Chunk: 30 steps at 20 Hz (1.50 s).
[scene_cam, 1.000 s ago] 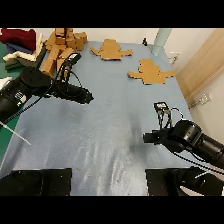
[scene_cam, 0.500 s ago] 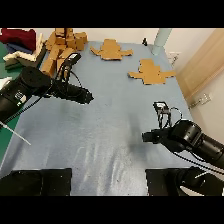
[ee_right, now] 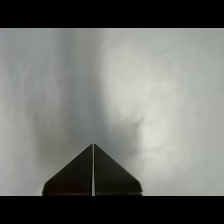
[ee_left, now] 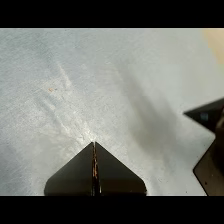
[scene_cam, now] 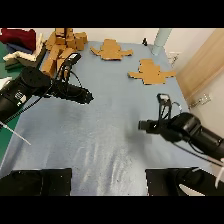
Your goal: Fold the box.
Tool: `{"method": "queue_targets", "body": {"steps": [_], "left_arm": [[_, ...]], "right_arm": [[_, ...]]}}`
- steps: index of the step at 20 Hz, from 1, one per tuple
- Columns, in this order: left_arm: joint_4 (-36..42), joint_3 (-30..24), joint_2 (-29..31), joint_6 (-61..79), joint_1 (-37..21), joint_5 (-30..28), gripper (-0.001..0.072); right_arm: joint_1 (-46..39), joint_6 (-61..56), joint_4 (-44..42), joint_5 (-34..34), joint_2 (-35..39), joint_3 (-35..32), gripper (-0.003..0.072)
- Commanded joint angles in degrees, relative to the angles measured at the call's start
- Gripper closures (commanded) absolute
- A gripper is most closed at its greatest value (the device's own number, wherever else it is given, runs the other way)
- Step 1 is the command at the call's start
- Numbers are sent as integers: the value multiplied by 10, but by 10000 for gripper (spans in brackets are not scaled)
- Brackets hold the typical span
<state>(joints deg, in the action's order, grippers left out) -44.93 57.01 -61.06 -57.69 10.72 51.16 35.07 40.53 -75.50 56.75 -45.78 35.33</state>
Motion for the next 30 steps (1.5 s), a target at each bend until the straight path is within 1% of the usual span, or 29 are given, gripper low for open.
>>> {"method": "queue_targets", "body": {"steps": [1, 2, 3, 4, 6, 7, 8, 9, 12, 15, 19, 23, 24, 26, 30], "left_arm": [[0, 0, 0, 0, 0, 0, 699], [0, 0, 0, 0, 0, 0, 699], [0, 0, 0, 0, 0, 0, 699], [0, 0, 0, 0, 0, 0, 699], [0, 0, 0, 0, 0, 0, 699], [0, 0, 0, 0, 0, 0, 699], [0, 0, 0, 0, 0, 0, 699], [0, 0, 0, 0, 0, 0, 699], [0, 0, 0, 0, 0, 0, 699], [0, 0, 0, 0, 0, 0, 699], [0, 0, 0, 0, 0, 0, 699], [0, 0, 0, 0, 0, 0, 699], [0, 0, 0, 0, 0, 0, 699], [0, 0, 0, 0, 0, 0, 699], [0, 0, 0, 0, 0, 0, 699]], "right_arm": [[-206, 134, 0, -12, -65, 97, 614], [-307, 228, -61, -19, -102, 147, 550], [-398, 306, -127, -31, -138, 191, 458], [-489, 381, -209, -52, -179, 234, 401], [-629, 519, -386, -87, -267, 312, 401], [-681, 578, -471, -87, -316, 352, 401], [-715, 622, -531, -80, -360, 386, 401], [-737, 652, -568, -72, -401, 418, 401], [-738, 707, -587, -63, -510, 500, 401], [-697, 729, -596, -60, -598, 573, 405], [-628, 761, -598, -9, -692, 689, 405], [-583, 741, -595, -10, -784, 807, 405], [-578, 729, -595, -16, -798, 821, 405], [-571, 720, -593, -32, -810, 822, 406], [-568, 720, -593, -22, -820, 822, 405]]}}
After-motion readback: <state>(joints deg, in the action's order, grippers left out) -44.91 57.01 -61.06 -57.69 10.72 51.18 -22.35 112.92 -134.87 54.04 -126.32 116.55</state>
